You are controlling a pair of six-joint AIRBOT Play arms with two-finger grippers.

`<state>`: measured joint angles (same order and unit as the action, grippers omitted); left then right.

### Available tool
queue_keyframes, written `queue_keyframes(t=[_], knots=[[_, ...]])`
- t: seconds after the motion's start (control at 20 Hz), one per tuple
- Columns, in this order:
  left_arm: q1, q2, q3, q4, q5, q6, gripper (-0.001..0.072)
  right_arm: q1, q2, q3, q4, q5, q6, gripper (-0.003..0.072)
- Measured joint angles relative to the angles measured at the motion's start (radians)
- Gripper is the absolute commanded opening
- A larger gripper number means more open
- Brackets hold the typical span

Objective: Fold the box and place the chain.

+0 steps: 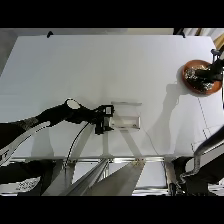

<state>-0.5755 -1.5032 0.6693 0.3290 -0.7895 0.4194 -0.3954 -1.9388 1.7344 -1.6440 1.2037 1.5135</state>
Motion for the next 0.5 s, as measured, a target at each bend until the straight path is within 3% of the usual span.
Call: queue_keyframes(t=[0.5], knots=[[0.0,0.0,0.0,0.0,0.0,0.0,0.0212,0.0,0.024,-0.001,0.003,0.097,-0.045,0.0249]])
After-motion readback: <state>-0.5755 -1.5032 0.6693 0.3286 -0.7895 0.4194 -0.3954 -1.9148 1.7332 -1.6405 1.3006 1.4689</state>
